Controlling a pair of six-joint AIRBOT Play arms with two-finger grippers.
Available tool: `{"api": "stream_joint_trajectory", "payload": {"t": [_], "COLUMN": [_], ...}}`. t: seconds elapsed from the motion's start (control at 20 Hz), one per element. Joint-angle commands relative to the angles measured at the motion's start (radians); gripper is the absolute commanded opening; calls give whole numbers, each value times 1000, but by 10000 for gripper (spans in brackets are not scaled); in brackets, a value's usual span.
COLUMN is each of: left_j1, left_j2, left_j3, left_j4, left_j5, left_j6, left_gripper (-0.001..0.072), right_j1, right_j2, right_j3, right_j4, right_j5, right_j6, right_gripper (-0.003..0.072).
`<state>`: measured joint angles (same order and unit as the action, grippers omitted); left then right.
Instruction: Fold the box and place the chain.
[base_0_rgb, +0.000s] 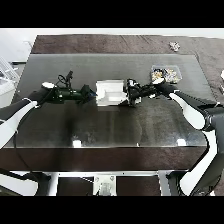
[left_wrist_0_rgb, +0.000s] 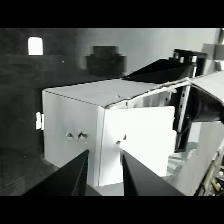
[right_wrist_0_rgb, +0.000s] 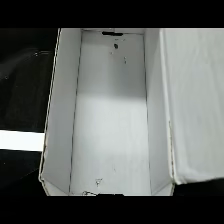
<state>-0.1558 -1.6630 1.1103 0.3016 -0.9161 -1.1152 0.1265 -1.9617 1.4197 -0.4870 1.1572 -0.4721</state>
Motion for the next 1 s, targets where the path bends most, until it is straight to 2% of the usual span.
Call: {"api": "stream_joint_trajectory", "payload": {"t": [0.0, 0.55, 0.9, 0.95], "left_j1": [-10, -93, -114, -114], "left_j2": [0, -2, -3, -3], "left_j3": [71, 183, 203, 210], "left_j4": [191, 417, 462, 476], "left_j5": [-8, -10, -19, -28], "left_j6": [-185, -399, -428, -428], "left_gripper": [258, 258, 260, 347], "right_j1": [0, 0, 0, 0], "right_j2": [0, 0, 0, 0], "right_j3": [0, 0, 0, 0], "right_j4": [0, 0, 0, 0], "right_j5": [0, 0, 0, 0], "right_j6": [0, 0, 0, 0], "right_gripper": [591, 590, 591, 591]}}
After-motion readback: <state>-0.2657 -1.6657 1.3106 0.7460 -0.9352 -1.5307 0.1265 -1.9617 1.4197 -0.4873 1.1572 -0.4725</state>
